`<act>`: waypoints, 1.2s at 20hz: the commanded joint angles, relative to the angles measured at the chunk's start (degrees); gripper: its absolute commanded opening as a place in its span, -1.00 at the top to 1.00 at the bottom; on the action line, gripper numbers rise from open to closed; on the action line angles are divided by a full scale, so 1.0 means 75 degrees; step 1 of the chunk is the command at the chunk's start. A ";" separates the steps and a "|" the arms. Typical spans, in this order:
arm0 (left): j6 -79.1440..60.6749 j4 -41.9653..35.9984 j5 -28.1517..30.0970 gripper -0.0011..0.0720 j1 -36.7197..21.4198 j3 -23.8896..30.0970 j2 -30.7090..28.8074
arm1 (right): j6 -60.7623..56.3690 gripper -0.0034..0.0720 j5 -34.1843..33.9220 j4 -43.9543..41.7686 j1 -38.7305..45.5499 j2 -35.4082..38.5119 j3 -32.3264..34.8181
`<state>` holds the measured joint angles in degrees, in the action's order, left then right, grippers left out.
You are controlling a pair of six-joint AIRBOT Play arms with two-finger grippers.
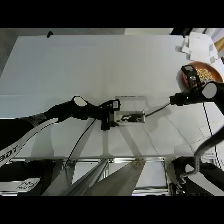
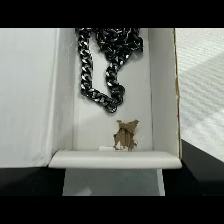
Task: Fold the box and place the chain.
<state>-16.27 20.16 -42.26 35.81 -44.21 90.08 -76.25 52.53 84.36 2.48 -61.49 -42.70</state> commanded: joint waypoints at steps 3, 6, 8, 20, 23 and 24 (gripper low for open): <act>-0.0003 0.0000 0.0003 0.09 0.0000 0.0003 -0.0003 | 0.0988 0.86 0.0790 -0.1256 -0.0023 0.0411 -0.0003; -0.0003 0.0000 0.0003 0.09 0.0000 0.0003 -0.0003 | 0.1355 0.86 0.0953 -0.1871 -0.0425 0.0574 -0.0003; -0.0003 0.0000 0.0003 0.09 0.0000 0.0003 -0.0003 | 0.1408 0.86 0.0959 -0.1938 -0.0871 0.0679 -0.0003; -0.0003 0.0000 0.0003 0.09 0.0000 0.0003 -0.0003 | 0.1416 0.86 0.0991 -0.2579 -0.1909 0.0705 -0.0003; -0.0003 0.0000 0.0003 0.09 0.0000 0.0003 -0.0003 | 0.1445 0.86 0.1125 -0.2579 -0.1909 0.0705 -0.0003; -0.0003 0.0000 0.0003 0.09 0.0000 0.0003 -0.0003 | 0.1445 0.86 0.1122 -0.2579 -0.1912 0.0705 -0.0003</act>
<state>-16.27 20.16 -42.24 35.81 -44.21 90.08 -65.52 60.36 65.54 -11.68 -56.25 -42.70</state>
